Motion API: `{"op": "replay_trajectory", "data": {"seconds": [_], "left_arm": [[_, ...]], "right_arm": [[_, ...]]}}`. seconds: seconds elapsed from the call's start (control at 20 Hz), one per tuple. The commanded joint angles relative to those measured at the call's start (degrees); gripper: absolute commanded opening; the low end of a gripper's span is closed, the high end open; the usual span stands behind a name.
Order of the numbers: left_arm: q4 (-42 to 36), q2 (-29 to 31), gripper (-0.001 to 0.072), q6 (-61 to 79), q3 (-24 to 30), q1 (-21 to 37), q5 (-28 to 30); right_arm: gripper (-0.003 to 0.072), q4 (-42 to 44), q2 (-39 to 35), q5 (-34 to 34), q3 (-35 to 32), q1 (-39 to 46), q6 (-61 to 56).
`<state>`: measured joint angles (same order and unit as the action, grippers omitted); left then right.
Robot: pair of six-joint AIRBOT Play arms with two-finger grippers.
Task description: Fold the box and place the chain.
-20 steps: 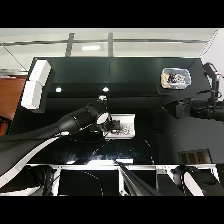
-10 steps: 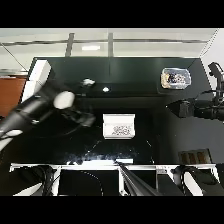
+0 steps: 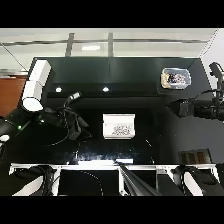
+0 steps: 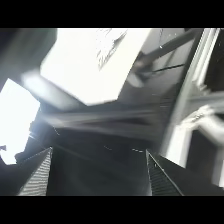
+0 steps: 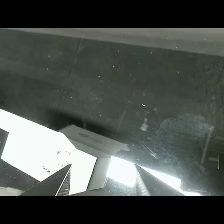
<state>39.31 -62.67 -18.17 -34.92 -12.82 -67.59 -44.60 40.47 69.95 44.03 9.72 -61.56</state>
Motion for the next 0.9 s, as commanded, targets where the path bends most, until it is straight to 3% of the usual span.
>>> {"op": "replay_trajectory", "data": {"seconds": [0.0,0.15,0.25,0.4,0.85], "left_arm": [[0.0,-0.8,0.0715,29.1,2.8,-5.7,10.5],[0.5,-3.6,0.0713,29.3,2.6,-11.0,18.1],[-6.4,-7.2,0.0712,29.3,2.4,-11.1,18.3],[-7.0,-10.3,0.0713,29.3,1.2,-12.1,17.6],[-10.2,-12.3,0.0713,29.3,0.5,-12.8,20.3]], "right_arm": [[0.0457,0.0,0.0,-0.1,0.0,0.0,-1.0],[0.0458,0.0,0.0,0.3,0.0,-0.1,-3.2],[0.0458,-0.1,0.0,0.6,0.0,-0.1,-3.2],[0.0458,-0.1,0.0,0.5,0.0,-0.1,-3.2],[0.0458,-0.1,0.0,0.5,0.0,-0.1,-3.2]]}}
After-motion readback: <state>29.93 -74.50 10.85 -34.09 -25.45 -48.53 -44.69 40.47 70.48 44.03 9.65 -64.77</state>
